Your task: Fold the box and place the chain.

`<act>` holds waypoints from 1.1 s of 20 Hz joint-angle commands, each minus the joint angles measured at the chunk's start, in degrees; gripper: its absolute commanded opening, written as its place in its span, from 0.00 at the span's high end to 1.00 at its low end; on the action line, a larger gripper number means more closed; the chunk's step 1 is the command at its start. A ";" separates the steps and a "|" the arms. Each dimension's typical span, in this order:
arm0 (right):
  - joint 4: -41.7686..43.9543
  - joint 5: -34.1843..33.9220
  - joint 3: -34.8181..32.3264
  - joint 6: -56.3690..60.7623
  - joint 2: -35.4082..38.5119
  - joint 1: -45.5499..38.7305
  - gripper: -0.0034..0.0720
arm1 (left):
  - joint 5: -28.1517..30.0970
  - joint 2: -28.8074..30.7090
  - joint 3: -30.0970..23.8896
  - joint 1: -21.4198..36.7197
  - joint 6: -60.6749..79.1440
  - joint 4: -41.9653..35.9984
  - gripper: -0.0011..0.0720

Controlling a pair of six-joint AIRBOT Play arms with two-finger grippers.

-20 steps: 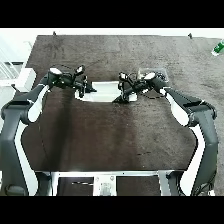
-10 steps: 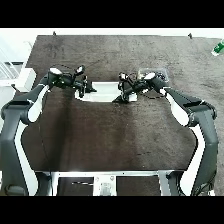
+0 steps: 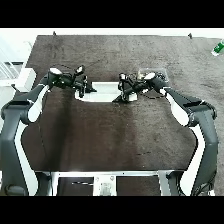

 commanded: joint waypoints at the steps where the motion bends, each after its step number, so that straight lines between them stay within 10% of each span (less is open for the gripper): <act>1: 0.04 -0.07 0.07 -0.33 -0.04 0.02 0.46 | 0.04 -0.04 -0.02 0.07 0.02 0.00 0.96; 22: 0.07 -0.07 0.07 -0.31 -0.04 0.02 0.39 | 0.09 -0.04 -0.02 0.07 0.04 -0.02 0.96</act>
